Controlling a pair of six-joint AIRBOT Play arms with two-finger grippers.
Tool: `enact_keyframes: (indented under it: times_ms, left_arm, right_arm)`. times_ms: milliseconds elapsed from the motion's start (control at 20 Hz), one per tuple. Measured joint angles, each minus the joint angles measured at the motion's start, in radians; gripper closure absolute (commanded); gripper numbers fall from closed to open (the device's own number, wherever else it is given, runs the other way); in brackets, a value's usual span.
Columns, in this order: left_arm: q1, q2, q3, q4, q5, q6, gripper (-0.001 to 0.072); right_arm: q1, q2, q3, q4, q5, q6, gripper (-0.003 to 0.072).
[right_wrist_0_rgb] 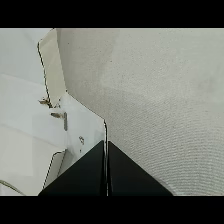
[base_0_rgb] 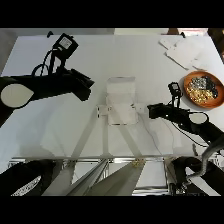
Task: Fold the box and place the chain.
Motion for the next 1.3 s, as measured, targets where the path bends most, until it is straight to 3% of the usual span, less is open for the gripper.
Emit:
enact_keyframes:
  times_ms: [300, 350, 400, 450, 750, 1050, 1100, 1150, 1300]
  left_arm:
    - [0.051, -0.139, 0.092, 0.005, -0.121, -0.073, 0.0422]
    - [0.069, -0.158, 0.101, 0.005, -0.155, -0.078, 0.0385]
    - [0.09, -0.174, 0.108, 0.005, -0.183, -0.08, 0.0266]
    - [0.115, -0.189, 0.113, 0.006, -0.211, -0.084, 0.0206]
    - [0.2, -0.288, 0.14, -0.01, -0.373, 0.073, 0.0198]
    - [0.216, -0.489, 0.299, -0.163, -0.559, 0.257, 0.0191]
    - [0.217, -0.523, 0.325, -0.194, -0.578, 0.287, 0.0157]
    - [0.219, -0.554, 0.348, -0.235, -0.593, 0.32, 0.0039]
    - [0.226, -0.636, 0.384, -0.363, -0.613, 0.422, 0.0012]
  right_arm:
    - [0.0, 0.0, 0.0, 0.0, 0.0, 0.0, 0.0672]
    - [0.0, 0.0, 0.0, 0.0, 0.0, 0.0, 0.0672]
    - [0.0, 0.0, 0.0, 0.0, 0.0, 0.0, 0.0672]
    - [0.0, 0.0, 0.0, 0.0, 0.0, 0.0, 0.0672]
    - [0.0, 0.0, 0.0, -0.002, 0.0, 0.0, 0.0672]
    - [0.0, 0.0, 0.0, -0.003, 0.0, 0.0, 0.0672]
    - [0.0, 0.0, 0.0, -0.003, 0.0, 0.0, 0.0672]
    - [0.0, 0.0, 0.0, -0.003, 0.0, 0.0, 0.0672]
    - [0.0, 0.0, 0.0, -0.003, 0.0, 0.0, 0.0672]
